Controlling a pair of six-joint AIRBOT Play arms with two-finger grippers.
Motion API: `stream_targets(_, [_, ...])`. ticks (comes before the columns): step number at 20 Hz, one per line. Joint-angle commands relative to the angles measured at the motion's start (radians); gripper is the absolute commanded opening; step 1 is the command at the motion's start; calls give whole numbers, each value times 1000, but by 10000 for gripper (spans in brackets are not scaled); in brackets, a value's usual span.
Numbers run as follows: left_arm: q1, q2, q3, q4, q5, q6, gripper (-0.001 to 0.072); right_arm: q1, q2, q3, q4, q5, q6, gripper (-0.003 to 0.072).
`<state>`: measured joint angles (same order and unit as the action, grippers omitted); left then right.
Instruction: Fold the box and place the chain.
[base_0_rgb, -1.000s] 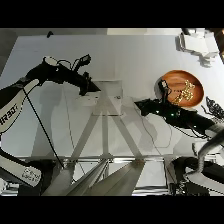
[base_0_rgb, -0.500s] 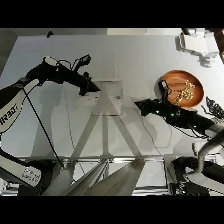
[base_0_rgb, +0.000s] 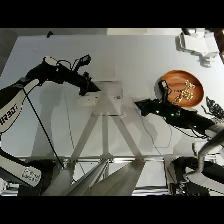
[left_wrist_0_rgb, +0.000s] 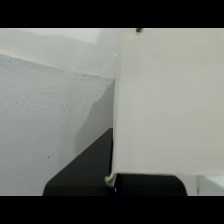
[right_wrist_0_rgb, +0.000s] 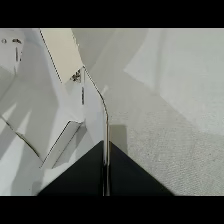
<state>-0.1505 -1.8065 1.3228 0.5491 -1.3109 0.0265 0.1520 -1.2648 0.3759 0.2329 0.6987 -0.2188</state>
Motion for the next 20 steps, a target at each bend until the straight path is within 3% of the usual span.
stream_targets(1, [0,13,1,-2,-5,-1,6,0,0,0,2,26,1,272])
stream_targets(2, [0,30,1,1,-16,0,5,0,2,2,7,45,1,364])
stream_targets(3, [0,58,1,15,-31,0,4,0,11,2,14,64,1,398])
stream_targets(7, [0,261,0,231,-53,-23,1,-29,103,2,19,152,13,398])
stream_targets(9, [0,349,-11,260,-93,-100,-1,-71,174,2,16,158,51,398])
stream_targets(11, [-14,393,-82,251,-144,-113,-3,-119,242,2,3,158,64,398])
stream_targets(13, [-46,410,-206,231,-67,-87,-2,-171,309,2,-5,158,64,398])
stream_targets(16, [-108,400,-355,53,97,45,1,-232,364,2,-24,156,64,396])
stream_targets(20, [-188,364,-380,-58,213,234,1,-256,371,2,-88,153,65,396])
